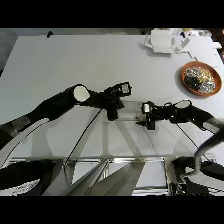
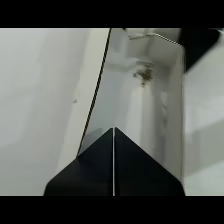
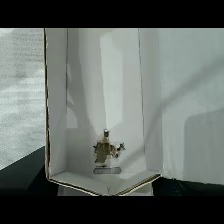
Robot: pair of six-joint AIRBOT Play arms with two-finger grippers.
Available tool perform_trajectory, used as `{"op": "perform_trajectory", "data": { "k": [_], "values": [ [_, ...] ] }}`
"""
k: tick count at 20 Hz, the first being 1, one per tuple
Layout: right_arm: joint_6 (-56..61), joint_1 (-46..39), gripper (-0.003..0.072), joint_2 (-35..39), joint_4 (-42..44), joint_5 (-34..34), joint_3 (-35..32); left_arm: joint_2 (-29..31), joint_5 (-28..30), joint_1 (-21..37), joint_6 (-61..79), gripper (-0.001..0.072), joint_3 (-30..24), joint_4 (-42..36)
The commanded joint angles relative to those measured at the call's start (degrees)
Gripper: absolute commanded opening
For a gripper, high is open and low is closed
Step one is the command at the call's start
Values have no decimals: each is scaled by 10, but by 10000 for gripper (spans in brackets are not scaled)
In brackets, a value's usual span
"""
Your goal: Fold the box and place the chain.
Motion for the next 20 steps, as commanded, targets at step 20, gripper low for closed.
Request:
{"op": "perform_trajectory", "data": {
  "k": [20],
  "values": [
    [0, 0, 438, 0, 0, 0, 0, 26, -245, 81, -30, 8, 0, 198]
  ]
}}
